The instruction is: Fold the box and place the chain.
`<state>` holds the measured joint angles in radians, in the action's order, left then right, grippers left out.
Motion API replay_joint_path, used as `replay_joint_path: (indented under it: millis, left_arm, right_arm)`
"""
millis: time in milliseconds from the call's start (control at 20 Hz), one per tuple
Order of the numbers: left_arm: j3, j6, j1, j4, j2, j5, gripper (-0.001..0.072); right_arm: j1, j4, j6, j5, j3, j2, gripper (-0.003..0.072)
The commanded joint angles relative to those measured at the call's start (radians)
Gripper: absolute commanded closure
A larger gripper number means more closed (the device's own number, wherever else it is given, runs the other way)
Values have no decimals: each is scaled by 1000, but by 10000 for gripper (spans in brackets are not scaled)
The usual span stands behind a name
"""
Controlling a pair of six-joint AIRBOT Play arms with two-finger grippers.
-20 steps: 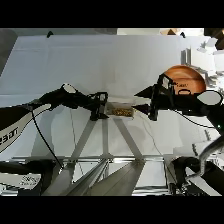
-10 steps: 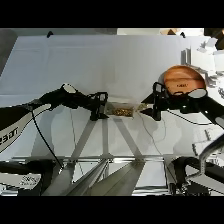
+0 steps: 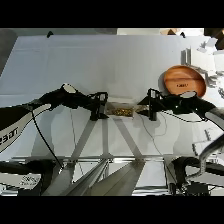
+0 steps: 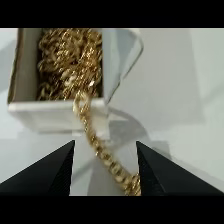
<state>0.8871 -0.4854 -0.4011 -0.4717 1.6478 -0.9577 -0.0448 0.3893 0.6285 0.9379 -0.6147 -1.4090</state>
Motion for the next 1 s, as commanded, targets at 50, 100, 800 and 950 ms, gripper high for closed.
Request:
replay_joint_path:
  millis: [50, 100, 800, 950]
  left_arm:
    - [0, 0, 0, 0, -1, 0, 317]
    - [0, 0, 0, 0, -1, 0, 317]
    - [0, 0, 0, 0, -1, 0, 317]
    - [0, 0, 0, 0, -1, 0, 317]
  right_arm:
    - [-35, -63, 60, -15, 0, -11, 295]
    - [-37, -60, 60, -14, 0, -13, 327]
    - [-37, 137, -154, -40, 0, 111, 678]
    - [-37, 135, -260, 39, 0, 209, 678]
